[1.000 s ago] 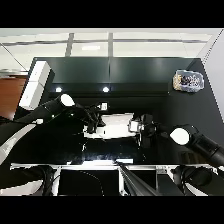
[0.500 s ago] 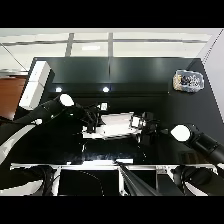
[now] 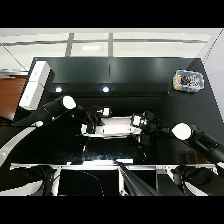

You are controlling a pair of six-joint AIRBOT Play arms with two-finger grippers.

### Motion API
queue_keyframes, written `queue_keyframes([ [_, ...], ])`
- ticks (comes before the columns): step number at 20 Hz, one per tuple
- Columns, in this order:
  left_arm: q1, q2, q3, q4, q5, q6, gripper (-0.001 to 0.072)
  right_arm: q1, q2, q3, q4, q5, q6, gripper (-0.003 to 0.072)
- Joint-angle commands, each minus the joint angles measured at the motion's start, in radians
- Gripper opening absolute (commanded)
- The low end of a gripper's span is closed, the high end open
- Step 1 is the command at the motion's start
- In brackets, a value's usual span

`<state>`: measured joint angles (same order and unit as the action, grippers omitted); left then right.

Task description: Fold the box and place the chain.

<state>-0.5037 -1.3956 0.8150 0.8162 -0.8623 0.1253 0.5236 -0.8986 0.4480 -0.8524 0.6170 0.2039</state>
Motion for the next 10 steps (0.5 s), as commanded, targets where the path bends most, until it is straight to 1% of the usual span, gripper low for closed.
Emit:
queue_keyframes([
  [1, -0.005, 0.002, -0.001, 0.013, 0.017, 0.031, 0.0027, 0.000, -0.001, 0.000, 0.009, 0.009, -0.006, 0.0709],
  [4, -0.005, 0.002, 0.000, 0.013, 0.017, 0.031, 0.0026, 0.000, -0.004, 0.000, 0.033, 0.029, -0.007, 0.0709],
  [10, -0.005, 0.002, 0.000, 0.013, 0.017, 0.031, 0.0027, -0.001, -0.022, 0.000, 0.034, 0.026, -0.019, 0.0709],
])
